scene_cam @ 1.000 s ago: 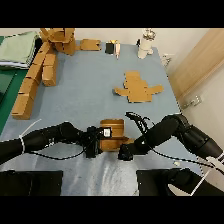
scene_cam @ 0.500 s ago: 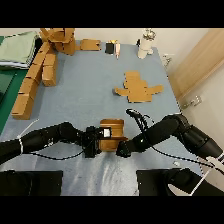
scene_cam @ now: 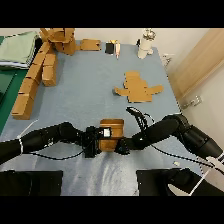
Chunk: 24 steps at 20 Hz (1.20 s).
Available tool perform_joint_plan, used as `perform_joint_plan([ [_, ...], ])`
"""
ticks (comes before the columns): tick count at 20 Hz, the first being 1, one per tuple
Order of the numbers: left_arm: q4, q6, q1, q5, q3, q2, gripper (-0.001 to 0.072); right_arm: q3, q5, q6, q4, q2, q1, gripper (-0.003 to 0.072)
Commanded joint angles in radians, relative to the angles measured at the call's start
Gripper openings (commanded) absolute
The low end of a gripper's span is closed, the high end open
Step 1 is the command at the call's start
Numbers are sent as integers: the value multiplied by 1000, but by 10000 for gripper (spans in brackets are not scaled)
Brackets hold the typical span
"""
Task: Fold the box.
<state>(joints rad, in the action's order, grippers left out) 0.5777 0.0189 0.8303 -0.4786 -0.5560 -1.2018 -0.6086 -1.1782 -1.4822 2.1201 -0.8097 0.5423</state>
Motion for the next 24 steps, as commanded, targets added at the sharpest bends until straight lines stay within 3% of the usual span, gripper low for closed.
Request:
perform_joint_plan([
  [1, -2, 0, -1, -4, 0, 0, 599, -1, 40, 19, 8, -2, 1, 552],
  [2, -2, 0, -1, -4, -1, 0, 599, -1, 68, 20, 8, -8, 1, 433],
  [3, -2, 0, -1, -4, -1, 0, 599, -1, 107, 21, 9, -16, 1, 262],
  [4, -2, 0, -1, -4, -1, 0, 599, -3, 159, 24, 10, -31, 1, 32],
  [5, -2, 0, -1, -4, 0, 0, 598, -13, 213, 24, 8, -54, 0, 3],
  [8, -2, 0, -1, -4, 0, 0, 598, -80, 302, -14, -2, -158, -3, 3],
  [13, -2, 0, -1, -4, 0, 0, 598, -198, 310, -47, -92, -334, -43, 3],
  [24, -2, 0, -1, -4, -1, 0, 598, -196, 302, -74, -97, -452, -55, 3],
])
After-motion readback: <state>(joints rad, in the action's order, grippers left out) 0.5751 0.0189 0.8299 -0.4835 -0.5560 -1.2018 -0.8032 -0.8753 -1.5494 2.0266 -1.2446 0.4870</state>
